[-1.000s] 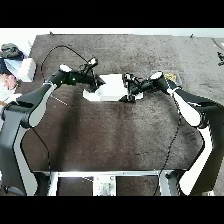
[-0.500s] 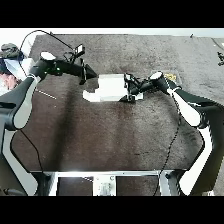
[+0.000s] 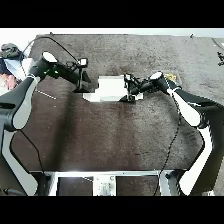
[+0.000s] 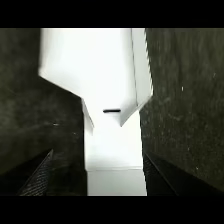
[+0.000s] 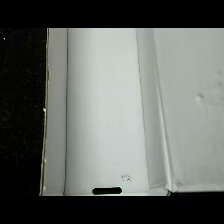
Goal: Fold the box and place the chain.
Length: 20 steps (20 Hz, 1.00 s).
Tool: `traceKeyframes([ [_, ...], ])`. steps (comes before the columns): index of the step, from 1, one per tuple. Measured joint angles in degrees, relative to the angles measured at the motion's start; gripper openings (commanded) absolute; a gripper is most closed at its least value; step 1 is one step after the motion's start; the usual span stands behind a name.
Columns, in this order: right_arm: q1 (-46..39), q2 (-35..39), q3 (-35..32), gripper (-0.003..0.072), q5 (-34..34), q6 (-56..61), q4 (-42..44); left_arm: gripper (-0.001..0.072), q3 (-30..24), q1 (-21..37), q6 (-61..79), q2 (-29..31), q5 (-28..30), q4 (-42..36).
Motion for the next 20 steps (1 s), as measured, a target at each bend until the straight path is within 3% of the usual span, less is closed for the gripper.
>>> traceKeyframes([
  [7,0.00,0.00,0.00,0.0525,0.00,0.00,0.04,0.0602,-4.26,-5.38,-0.07,0.00,8.46,4.85],
  [14,0.00,0.00,0.00,0.0525,-0.02,0.02,0.07,0.0600,-5.27,-7.54,-4.13,0.00,11.17,7.21],
  [15,0.00,0.00,0.00,0.0525,-0.02,0.02,0.07,0.0583,-5.29,-7.61,-4.55,0.00,11.30,7.43],
  [16,0.00,0.00,0.00,0.0525,-0.02,0.02,0.07,0.0437,-5.31,-7.63,-4.83,0.00,11.65,7.69],
  [17,0.00,0.00,0.00,0.0525,-0.02,0.04,0.07,0.0357,-5.35,-7.65,-5.01,0.00,11.76,7.89],
  [20,0.00,0.00,0.00,0.0525,0.00,0.02,0.04,0.0356,-5.33,-7.80,-5.44,0.00,12.13,8.09],
])
